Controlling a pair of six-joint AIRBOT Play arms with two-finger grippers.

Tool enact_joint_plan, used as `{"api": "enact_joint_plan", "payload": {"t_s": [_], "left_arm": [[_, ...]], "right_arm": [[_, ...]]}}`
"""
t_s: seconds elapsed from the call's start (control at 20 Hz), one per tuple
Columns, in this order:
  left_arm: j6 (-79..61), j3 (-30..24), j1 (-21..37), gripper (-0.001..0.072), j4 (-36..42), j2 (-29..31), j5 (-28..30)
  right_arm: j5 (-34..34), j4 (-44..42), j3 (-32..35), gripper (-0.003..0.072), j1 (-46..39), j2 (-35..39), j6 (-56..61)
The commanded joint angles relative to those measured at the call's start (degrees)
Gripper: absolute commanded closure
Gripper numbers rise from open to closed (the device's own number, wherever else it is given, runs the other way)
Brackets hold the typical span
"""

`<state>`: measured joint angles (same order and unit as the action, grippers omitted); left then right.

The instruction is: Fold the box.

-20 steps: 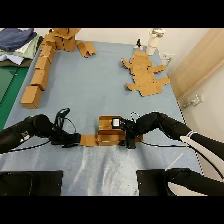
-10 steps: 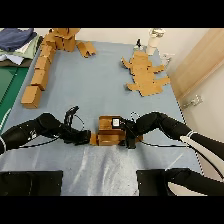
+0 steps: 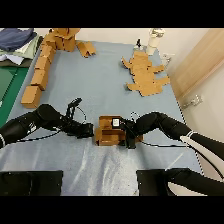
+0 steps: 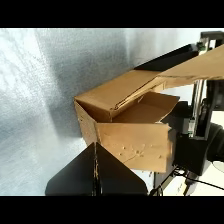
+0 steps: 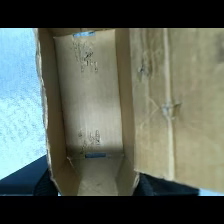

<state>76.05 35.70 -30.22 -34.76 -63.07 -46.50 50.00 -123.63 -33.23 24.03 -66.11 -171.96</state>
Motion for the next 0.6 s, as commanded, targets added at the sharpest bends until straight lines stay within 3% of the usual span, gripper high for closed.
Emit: {"api": "enact_joint_plan", "payload": {"t_s": [0.0, 0.05, 0.1, 0.35, 0.4, 0.45, 0.55], "left_arm": [[0.04, 0.55, 0.31, 0.0694, 0.02, -0.04, -0.44], [0.09, 0.55, 0.31, 0.0609, 0.09, -0.04, -0.37], [0.61, 0.55, 0.31, 0.0438, 0.07, -0.07, -0.42], [1.49, 0.55, 0.28, 0.0432, 0.87, -0.09, -0.70], [1.36, 0.55, 0.24, 0.0283, 1.14, -0.09, -0.90], [1.38, 0.52, 0.17, 0.0086, 1.16, -0.11, -0.61], [1.49, 0.55, 0.20, 0.0070, 1.40, -0.09, 0.83]], "right_arm": [[0.00, 0.00, 0.00, 0.0147, 0.02, 0.00, 0.00], [0.00, 0.00, -0.02, 0.0147, 0.02, 0.00, 0.00], [0.00, 0.00, 0.00, 0.0147, 0.02, 0.00, 0.00], [0.00, 0.00, 0.00, 0.0147, 0.02, 0.00, 0.00], [0.00, 0.00, -0.02, 0.0147, 0.02, 0.00, 0.00], [0.00, 0.00, 0.00, 0.0147, 0.02, 0.00, 0.00], [0.00, 0.00, -0.02, 0.0147, 0.02, 0.00, 0.00]]}}
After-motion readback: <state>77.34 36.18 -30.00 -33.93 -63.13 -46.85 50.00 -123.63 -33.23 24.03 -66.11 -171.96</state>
